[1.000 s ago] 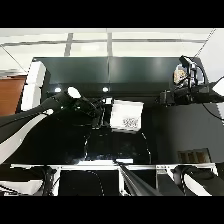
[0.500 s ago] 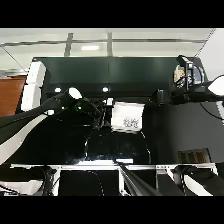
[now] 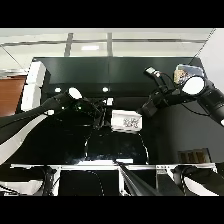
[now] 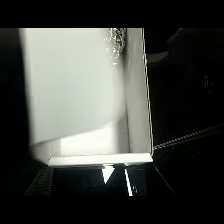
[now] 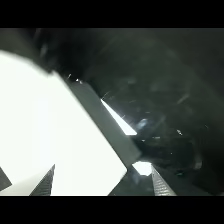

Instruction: Fold the box and place the chain.

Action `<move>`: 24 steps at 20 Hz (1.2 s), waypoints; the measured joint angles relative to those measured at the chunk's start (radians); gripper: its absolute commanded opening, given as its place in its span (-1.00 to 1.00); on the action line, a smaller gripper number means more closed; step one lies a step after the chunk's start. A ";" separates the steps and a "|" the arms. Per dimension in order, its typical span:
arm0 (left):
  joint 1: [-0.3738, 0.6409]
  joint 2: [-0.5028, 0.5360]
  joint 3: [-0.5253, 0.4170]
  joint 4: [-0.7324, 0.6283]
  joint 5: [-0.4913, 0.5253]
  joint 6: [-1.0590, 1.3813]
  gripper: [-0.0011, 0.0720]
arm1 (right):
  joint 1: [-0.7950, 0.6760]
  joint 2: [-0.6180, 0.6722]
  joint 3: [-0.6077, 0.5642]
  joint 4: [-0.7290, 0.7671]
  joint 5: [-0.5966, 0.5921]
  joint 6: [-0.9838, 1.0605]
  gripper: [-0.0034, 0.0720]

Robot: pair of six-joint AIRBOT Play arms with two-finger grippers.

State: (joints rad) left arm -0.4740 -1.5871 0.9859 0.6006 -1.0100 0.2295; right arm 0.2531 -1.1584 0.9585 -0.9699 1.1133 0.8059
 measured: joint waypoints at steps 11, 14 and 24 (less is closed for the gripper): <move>0.000 0.000 0.000 0.000 0.000 0.000 0.18 | 0.010 -0.041 -0.048 0.087 0.059 -0.401 0.89; 0.000 0.000 0.000 0.000 0.000 0.000 0.18 | 0.010 -0.046 -0.058 0.092 0.047 -0.442 0.89; 0.000 0.000 0.000 0.000 0.000 -0.001 0.18 | 0.010 -0.049 -0.098 0.128 0.010 -0.536 0.08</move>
